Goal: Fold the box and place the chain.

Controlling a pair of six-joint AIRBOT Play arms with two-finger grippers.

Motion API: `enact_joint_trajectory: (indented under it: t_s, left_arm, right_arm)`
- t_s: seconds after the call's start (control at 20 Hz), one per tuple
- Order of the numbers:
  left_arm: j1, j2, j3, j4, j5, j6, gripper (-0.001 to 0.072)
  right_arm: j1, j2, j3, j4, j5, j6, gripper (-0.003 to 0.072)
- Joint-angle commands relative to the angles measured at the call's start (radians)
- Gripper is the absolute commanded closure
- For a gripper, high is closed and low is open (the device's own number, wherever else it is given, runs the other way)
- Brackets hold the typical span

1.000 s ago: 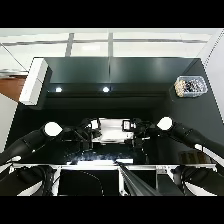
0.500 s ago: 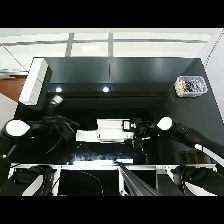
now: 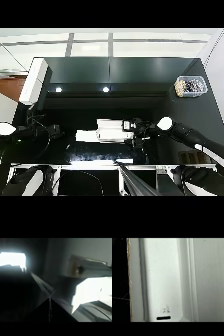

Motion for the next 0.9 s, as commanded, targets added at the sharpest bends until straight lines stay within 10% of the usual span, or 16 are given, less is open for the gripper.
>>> enact_joint_trajectory:
  t_s: [0.0,0.4,0.7,0.85]
  left_arm:
    - [0.037,-0.116,-0.051,-0.106,-0.031,0.034,0.0677]
    - [-0.029,-0.444,-0.061,-0.465,-0.009,0.444,0.0677]
    - [-0.212,-0.488,-0.001,-0.511,0.021,0.489,0.0649]
    - [-0.272,-0.488,0.060,-0.508,0.003,0.488,0.0169]
  right_arm:
    - [0.001,0.000,-0.001,0.000,0.000,0.000,0.0212]
    - [0.001,0.000,-0.001,0.000,0.000,0.000,0.0212]
    - [0.001,0.000,-0.001,0.000,0.000,0.000,0.0212]
    - [0.001,0.000,-0.001,0.000,0.000,0.000,0.0212]
